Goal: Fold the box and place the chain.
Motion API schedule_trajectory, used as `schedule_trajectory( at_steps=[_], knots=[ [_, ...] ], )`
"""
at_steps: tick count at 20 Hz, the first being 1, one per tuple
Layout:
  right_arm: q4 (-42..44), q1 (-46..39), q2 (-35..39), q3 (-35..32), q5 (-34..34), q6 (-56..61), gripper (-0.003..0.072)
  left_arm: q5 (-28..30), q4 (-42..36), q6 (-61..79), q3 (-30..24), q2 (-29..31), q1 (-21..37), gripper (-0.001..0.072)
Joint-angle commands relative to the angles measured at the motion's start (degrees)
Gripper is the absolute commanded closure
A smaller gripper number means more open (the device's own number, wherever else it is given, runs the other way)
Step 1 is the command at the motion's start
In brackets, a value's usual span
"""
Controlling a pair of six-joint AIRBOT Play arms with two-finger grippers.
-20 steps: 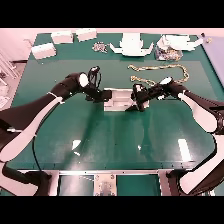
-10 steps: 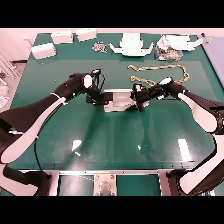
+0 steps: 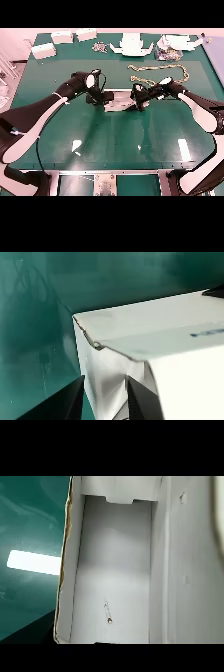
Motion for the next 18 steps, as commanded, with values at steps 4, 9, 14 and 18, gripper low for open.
schedule_trajectory(
  at_steps=[4, 9, 14, 18],
  knots=[
    [-0.1, 0.0, 0.0, 0.0, 0.1, -0.1, 0.0189, -5.7, 2.4, -3.7, 8.0, -5.1, -1.3, 0.04],
    [-0.1, 0.0, 0.0, 0.0, 0.1, -0.1, 0.019, -12.1, 4.7, -8.0, 13.6, -8.8, -2.1, 0.04],
    [-0.1, 0.0, 0.0, 0.0, 0.1, -0.1, 0.019, -13.0, 7.1, -9.8, 14.1, -9.6, -2.6, 0.04],
    [-0.1, 0.0, 0.0, 0.0, 0.1, -0.1, 0.019, -13.2, 9.1, -11.0, 14.3, -9.6, -2.6, 0.04]
  ],
)
